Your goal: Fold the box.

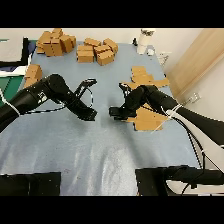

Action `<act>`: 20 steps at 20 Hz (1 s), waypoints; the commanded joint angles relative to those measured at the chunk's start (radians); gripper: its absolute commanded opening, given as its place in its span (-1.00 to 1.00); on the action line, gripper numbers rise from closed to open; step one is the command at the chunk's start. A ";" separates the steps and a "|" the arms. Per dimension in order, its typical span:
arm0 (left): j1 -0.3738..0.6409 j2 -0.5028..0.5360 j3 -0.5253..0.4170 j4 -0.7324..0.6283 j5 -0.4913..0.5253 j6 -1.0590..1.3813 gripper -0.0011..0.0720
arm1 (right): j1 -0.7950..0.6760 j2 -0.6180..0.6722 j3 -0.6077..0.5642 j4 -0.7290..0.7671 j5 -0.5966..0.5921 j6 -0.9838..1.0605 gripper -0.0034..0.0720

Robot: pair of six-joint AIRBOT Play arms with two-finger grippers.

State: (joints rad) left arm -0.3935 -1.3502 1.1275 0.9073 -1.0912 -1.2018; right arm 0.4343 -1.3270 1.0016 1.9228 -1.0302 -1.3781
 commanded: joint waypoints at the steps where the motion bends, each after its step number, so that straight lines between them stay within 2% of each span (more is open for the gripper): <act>1: 0.000 0.001 0.000 0.000 0.000 0.000 -0.94 | 0.000 0.000 0.001 0.000 0.000 0.000 -0.90; 14: 0.000 0.001 0.000 0.000 0.002 0.000 -0.93 | 0.000 0.000 0.001 0.001 0.019 0.000 -0.90; 18: 0.000 0.001 0.000 -0.022 0.105 0.000 -0.93 | 0.000 -0.002 0.003 0.011 0.031 0.000 -0.90; 20: 0.000 0.001 0.000 -0.023 0.133 -0.003 -0.94 | -0.043 0.001 0.063 -0.056 -0.016 0.000 -0.90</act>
State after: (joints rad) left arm -0.3935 -1.3502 1.1275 0.8917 -1.0149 -1.2022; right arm 0.4217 -1.3277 1.0214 1.9213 -1.0134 -1.3781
